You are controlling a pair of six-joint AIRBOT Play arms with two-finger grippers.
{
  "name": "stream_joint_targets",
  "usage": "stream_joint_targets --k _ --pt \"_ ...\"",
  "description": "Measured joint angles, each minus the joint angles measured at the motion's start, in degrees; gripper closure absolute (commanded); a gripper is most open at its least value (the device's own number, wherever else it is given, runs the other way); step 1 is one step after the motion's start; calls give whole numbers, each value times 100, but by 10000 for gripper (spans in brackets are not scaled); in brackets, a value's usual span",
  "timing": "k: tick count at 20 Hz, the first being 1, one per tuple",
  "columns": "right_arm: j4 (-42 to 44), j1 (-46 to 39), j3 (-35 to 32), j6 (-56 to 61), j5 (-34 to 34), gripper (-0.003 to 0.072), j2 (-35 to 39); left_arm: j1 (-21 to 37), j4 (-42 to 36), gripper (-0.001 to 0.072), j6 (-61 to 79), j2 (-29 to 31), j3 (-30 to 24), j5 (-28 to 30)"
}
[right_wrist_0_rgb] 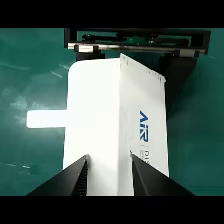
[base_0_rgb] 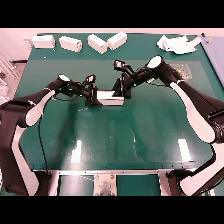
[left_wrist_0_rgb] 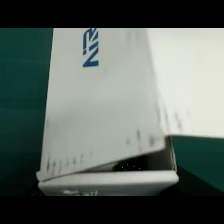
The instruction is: Fold the box and place the chain.
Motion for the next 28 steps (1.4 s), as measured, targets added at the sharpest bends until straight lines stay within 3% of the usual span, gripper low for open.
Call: stream_joint_targets --k 28 --pt "-444 122 442 170 -605 389 -219 11 -7 331 -13 0 2 24"
